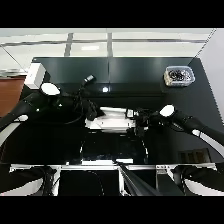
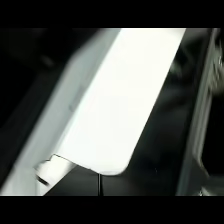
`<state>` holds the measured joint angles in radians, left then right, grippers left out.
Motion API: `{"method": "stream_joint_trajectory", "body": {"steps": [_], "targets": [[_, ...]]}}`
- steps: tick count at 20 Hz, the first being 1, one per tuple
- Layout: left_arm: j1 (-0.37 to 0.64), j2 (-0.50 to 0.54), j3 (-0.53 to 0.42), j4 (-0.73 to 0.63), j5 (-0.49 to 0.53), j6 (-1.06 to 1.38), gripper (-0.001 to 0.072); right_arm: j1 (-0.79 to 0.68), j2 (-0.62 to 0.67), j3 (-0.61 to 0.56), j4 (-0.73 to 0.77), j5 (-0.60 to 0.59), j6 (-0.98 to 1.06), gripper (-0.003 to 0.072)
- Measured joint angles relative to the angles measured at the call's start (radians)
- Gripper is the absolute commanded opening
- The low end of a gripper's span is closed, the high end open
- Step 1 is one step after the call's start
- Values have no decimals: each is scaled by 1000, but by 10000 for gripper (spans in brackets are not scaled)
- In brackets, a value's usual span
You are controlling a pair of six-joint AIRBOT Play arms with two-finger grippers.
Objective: Fold the box and place the chain.
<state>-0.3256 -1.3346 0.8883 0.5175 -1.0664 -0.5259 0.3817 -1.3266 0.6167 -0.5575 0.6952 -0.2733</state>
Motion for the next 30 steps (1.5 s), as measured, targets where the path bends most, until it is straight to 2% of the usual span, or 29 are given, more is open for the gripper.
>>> {"method": "stream_joint_trajectory", "body": {"steps": [3, 6, 12, 17, 20, 24, 26, 30], "targets": [[18, -19, -4, -31, 121, 25, 26, 0, 0, 0, 0, 3, 1, 401], [22, -70, -4, -7, 188, 37, 25, 0, 0, 0, 0, 3, 2, 400], [-2, -166, -4, 2, 187, 42, 26, 0, 0, 0, -1, 7, 3, 400], [-4, -183, 8, 9, 148, 44, 23, 0, 0, 0, 0, 7, 3, 400], [29, -140, 34, 34, 93, 35, 23, 0, 0, 0, 0, 6, 4, 400], [90, -15, 43, 77, 78, 4, 22, 0, 0, 0, 0, 4, 4, 401], [104, 53, 23, 110, 73, -4, 22, 0, 0, 0, 0, 3, 4, 401], [113, 174, -75, 144, 101, 38, 24, 0, 0, 0, 0, 2, 4, 402]]}}
